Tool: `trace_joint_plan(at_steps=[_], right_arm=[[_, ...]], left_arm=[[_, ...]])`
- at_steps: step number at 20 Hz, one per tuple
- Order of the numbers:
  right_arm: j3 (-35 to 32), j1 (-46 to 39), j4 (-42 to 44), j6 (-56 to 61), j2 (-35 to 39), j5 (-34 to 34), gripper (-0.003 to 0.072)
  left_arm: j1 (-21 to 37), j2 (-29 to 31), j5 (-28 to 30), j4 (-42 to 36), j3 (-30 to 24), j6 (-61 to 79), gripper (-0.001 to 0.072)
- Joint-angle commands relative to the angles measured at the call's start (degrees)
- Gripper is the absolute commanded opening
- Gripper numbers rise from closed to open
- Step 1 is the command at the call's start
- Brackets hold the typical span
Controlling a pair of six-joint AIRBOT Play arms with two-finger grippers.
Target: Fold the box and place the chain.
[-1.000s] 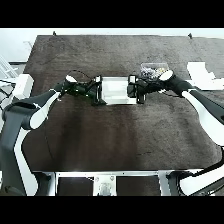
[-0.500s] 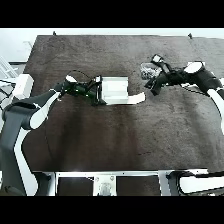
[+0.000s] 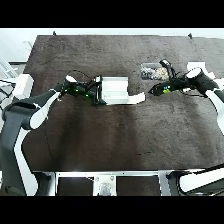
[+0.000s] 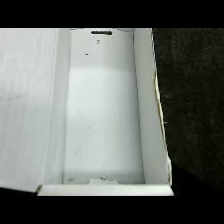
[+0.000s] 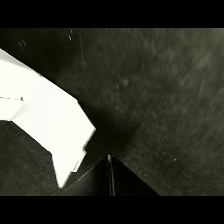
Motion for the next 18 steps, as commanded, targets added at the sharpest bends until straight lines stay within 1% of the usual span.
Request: trace_joint_plan(at_steps=[1,4,9,11,14,15,16,17,18], right_arm=[[-0.02,0.35,0.98,2.97,-3.8,0.48,0.0011],[-0.04,2.62,3.26,3.1,-5.66,1.4,0.0011],[-0.07,8.92,4.76,3.08,-5.81,1.36,0.0011],[0.48,9.97,5.01,3.13,-4.72,1.31,0.0011],[0.52,10.75,5.44,3.13,-1.22,1.29,0.0012],[0.52,10.95,5.66,3.65,-0.39,1.27,0.0034],[0.52,11.13,5.81,4.63,0.22,1.29,0.0182],[0.55,11.32,6.51,4.61,0.44,1.31,0.0251],[0.52,11.52,7.26,4.61,0.48,1.31,0.0259]], left_arm=[[0.0,0.0,-0.26,0.02,0.0,0.02,0.0454],[0.0,0.0,-0.26,0.02,0.0,0.02,0.0455],[0.0,0.0,-0.33,0.02,0.0,0.02,0.0455],[0.0,0.0,-0.44,0.02,0.0,0.02,0.0455],[0.0,0.0,-0.44,0.02,0.0,0.02,0.0455],[0.0,0.0,-0.44,0.02,0.0,0.02,0.0455],[0.0,0.0,-0.44,0.02,0.0,0.02,0.0455],[0.0,0.0,-0.44,0.02,0.0,0.02,0.0455],[0.0,0.0,-0.44,0.02,0.0,0.02,0.0455]])
